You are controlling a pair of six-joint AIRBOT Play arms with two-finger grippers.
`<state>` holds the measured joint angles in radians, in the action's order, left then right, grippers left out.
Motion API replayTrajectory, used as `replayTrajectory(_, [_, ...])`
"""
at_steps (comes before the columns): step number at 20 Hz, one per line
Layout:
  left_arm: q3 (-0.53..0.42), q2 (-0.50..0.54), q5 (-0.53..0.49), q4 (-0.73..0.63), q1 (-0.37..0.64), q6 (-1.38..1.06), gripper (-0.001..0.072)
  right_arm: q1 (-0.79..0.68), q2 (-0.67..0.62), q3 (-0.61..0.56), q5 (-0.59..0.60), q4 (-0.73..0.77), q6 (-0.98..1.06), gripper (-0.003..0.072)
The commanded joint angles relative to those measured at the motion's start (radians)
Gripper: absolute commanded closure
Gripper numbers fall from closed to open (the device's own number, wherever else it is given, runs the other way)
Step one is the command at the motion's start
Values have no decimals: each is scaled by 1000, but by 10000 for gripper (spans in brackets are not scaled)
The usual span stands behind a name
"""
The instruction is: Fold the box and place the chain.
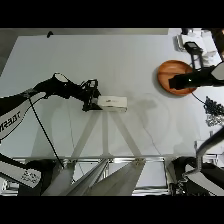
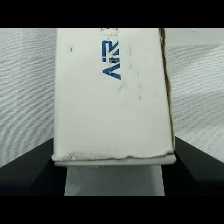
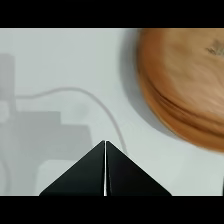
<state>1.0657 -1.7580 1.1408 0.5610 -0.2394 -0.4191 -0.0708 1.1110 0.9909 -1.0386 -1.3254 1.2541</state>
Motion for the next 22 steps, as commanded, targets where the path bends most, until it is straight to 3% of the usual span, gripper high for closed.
replayTrajectory(1, [0, 0, 0, 0, 1, 0, 501, -81, -10, 0, -84, -62, 33, 675])
replayTrajectory(5, [0, 0, -2, -12, 0, 0, 515, -81, -10, 0, -67, -47, 33, 675])
replayTrajectory(7, [0, 7, 5, -11, 3, 2, 697, -81, -10, 0, -53, -46, 33, 675])
replayTrajectory(11, [0, 143, 42, 84, 13, 197, 701, -81, -10, 0, -35, -13, 32, 675])
replayTrajectory(15, [0, 403, 39, 441, 19, 562, 701, -81, -10, 0, -35, 3, 32, 675])
replayTrajectory(18, [0, 578, 35, 796, 21, 880, 701, -81, -10, 0, -34, 2, 32, 675])
replayTrajectory(22, [0, 711, -13, 1135, 92, 1260, 701, -81, -10, 0, -34, 2, 32, 675])
